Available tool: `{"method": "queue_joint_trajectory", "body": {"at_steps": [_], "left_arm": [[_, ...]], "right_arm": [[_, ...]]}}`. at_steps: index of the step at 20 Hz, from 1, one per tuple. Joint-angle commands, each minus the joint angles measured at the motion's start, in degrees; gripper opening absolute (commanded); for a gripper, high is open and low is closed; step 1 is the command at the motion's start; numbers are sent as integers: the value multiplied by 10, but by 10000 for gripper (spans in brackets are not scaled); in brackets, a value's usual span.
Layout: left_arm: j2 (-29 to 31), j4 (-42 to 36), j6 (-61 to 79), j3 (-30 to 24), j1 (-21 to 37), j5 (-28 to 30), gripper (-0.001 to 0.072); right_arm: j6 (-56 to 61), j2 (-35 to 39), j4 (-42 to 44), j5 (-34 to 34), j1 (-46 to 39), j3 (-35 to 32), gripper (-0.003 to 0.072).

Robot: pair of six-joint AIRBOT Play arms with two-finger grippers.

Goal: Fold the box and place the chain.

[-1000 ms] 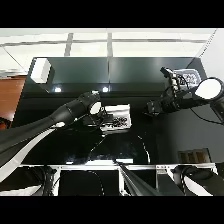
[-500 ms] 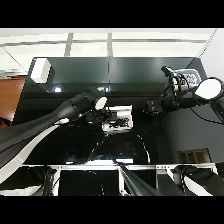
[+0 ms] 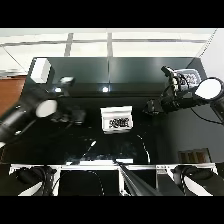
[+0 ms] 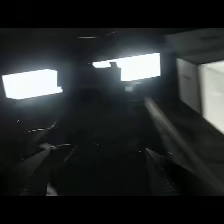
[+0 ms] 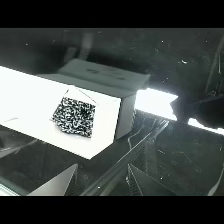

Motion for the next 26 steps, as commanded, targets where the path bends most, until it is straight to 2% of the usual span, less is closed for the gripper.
{"method": "queue_joint_trajectory", "body": {"at_steps": [1,3,4,5,6,8,10,12,18,24,26], "left_arm": [[57,-356,347,-177,176,152,627],[31,-523,643,-220,221,147,628],[18,-552,755,-224,222,143,629],[6,-561,859,-223,213,142,638],[-3,-560,962,-223,199,141,712],[-10,-557,1116,-223,166,151,711],[-10,-551,1205,-216,112,182,711],[-24,-553,1251,-205,75,237,705],[-156,-619,1294,-155,70,229,704],[-185,-595,1288,-122,62,220,704],[-187,-576,1294,-118,47,237,704]], "right_arm": [[0,0,-1,-2,0,0,380],[0,0,-1,-3,0,0,380],[0,0,-1,-3,0,0,380],[0,0,-1,-3,0,0,380],[0,0,-1,-3,0,0,380],[0,0,-1,-3,0,0,380],[0,0,-1,-2,0,0,380],[0,0,0,0,0,0,380],[0,0,0,-3,0,0,380],[0,0,0,-8,0,0,380],[-1,0,0,-10,0,0,380]]}}
